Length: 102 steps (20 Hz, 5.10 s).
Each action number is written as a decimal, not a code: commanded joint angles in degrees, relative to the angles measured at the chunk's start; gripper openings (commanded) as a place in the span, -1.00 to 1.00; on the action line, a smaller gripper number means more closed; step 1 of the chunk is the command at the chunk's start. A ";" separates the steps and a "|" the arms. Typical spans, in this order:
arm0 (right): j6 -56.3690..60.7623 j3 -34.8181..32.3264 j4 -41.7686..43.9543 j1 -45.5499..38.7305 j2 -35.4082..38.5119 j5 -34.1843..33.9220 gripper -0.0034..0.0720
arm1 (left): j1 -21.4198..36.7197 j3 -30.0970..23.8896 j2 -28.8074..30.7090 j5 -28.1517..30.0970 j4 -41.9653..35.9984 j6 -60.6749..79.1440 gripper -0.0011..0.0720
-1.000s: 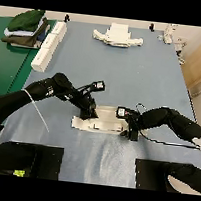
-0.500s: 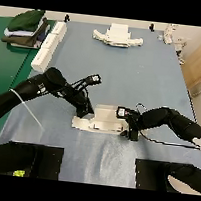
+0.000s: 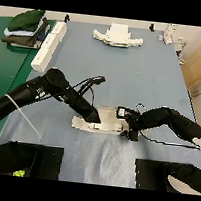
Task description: Fold the box.
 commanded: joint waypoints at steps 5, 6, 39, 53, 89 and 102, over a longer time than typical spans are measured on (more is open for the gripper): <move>0.02 0.04 0.00 0.02 0.04 0.02 0.45 | 3.15 2.12 -9.99 14.47 -6.38 -6.51 -0.94; 0.04 0.04 0.00 0.02 0.04 0.02 0.45 | 3.28 2.12 -11.72 14.40 -6.36 -7.21 -0.94; 0.02 0.04 -0.04 0.02 0.04 0.02 0.45 | 0.74 -11.30 21.31 7.10 23.04 17.94 0.92; 0.02 0.04 -0.20 0.02 0.04 0.02 0.45 | 0.24 -18.47 10.47 18.75 14.10 41.97 0.92; 0.04 0.04 -0.20 0.02 0.04 0.02 0.45 | -4.70 -18.01 2.64 26.99 -3.61 57.86 0.75; 0.02 0.04 -0.20 0.02 0.04 0.02 0.45 | -4.04 -18.01 16.57 23.04 21.53 1.90 -0.94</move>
